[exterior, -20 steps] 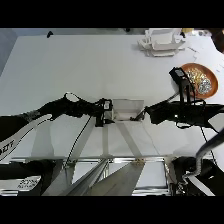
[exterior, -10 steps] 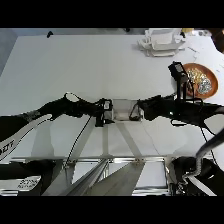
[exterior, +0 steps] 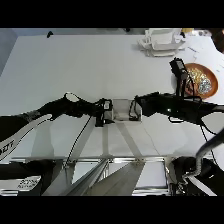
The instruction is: Fold the box and place the chain.
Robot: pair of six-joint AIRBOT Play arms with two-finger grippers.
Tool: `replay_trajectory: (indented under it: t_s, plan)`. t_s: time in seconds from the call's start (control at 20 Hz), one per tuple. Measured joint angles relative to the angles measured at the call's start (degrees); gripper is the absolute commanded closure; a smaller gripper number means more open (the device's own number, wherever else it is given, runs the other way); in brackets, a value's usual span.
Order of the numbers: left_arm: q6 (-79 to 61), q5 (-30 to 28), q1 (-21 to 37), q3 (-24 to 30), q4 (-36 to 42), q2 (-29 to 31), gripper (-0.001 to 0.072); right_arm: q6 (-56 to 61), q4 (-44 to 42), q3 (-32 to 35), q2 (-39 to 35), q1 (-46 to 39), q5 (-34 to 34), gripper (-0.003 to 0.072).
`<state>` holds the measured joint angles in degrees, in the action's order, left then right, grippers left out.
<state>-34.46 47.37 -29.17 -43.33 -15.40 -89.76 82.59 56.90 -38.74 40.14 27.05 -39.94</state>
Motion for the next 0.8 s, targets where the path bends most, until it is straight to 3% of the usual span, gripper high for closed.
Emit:
replay_trajectory:
  t_s: [0.45, 0.8]
  plan:
    - [0.00, -0.02, 0.00, 0.00, 0.00, 0.00, 0.0572, -1.57, 0.46, 1.36, 2.78, 0.00, -4.72, 0.0675]
    - [0.02, 0.00, 0.00, 0.00, -0.02, 0.00, 0.0572, -2.91, 1.60, 4.55, 7.76, 0.00, -4.26, 0.0675]
